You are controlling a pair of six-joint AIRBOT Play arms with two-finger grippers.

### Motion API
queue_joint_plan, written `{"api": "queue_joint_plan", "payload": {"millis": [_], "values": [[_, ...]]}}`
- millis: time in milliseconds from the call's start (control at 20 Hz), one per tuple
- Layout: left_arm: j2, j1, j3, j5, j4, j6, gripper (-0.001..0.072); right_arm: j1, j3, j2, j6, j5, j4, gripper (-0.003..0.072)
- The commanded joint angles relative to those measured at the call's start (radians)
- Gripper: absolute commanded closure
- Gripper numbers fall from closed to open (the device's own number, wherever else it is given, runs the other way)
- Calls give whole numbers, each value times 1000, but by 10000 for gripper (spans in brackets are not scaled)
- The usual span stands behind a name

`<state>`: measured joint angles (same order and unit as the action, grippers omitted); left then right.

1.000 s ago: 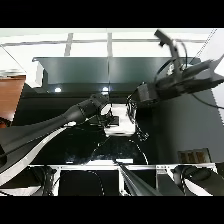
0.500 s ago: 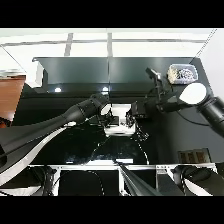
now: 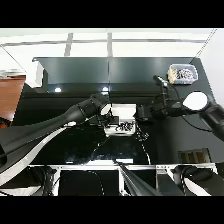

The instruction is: Fold the box and place the chain.

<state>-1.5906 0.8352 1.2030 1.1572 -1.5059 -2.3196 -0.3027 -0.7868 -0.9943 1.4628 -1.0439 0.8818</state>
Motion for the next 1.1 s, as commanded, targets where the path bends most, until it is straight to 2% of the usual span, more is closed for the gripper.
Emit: {"api": "queue_joint_plan", "payload": {"millis": [0,50,100,150,200,400,550,900,1050], "values": [[0,0,0,0,0,0,680,48,50,116,-120,-69,215,348],[0,0,0,0,0,0,680,48,97,155,-180,-36,239,348],[0,0,0,0,0,0,680,48,151,182,-254,11,241,269],[0,0,0,0,0,0,680,48,203,187,-303,68,241,-9],[0,0,0,0,0,0,680,48,246,183,-347,125,241,-28],[0,0,0,1,0,0,680,-11,385,177,-645,316,184,-23],[0,0,0,3,0,0,679,-93,422,169,-853,375,120,-23],[0,0,0,3,0,0,680,-107,422,82,-977,443,8,-22],[0,0,0,3,0,0,680,-107,422,42,-987,474,9,-22]]}}
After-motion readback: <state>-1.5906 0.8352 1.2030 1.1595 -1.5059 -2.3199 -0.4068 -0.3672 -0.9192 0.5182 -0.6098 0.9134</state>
